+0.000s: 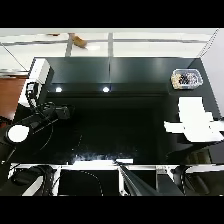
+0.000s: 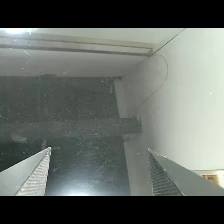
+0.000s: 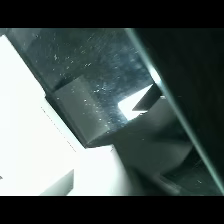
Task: Fold the box and place the chain.
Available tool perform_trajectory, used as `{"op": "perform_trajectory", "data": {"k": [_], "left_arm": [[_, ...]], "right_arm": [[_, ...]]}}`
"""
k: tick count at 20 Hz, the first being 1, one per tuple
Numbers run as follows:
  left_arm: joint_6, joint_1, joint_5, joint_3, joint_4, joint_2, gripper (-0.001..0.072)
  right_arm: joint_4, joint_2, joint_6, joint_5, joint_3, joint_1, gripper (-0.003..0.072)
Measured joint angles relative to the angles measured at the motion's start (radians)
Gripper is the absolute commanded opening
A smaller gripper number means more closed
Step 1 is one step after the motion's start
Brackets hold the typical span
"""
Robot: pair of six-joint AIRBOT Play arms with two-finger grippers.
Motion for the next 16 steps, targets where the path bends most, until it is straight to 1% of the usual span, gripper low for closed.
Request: {"op": "perform_trajectory", "data": {"k": [4,7,11,14,16], "left_arm": [[0.0,0.0,0.0,0.0,-0.003,0.0,0.0703],[0.0,0.0,0.0,0.0,-0.004,0.0,0.0703],[0.0,0.0,-0.008,0.0,-0.004,0.0,0.0703],[0.0,0.0,-0.034,0.0,-0.004,0.0,0.0703],[0.0,0.0,-0.055,0.0,-0.004,0.0,0.0703]], "right_arm": [[0.016,0.006,-0.033,0.034,-0.008,0.027,0.0014],[0.077,0.036,-0.064,0.052,-0.034,0.049,0.0014],[0.239,0.113,-0.109,0.064,-0.138,0.113,0.0014],[0.304,0.203,-0.092,0.055,-0.231,0.208,0.0013],[0.325,0.29,-0.06,0.011,-0.306,0.29,0.0014]]}}
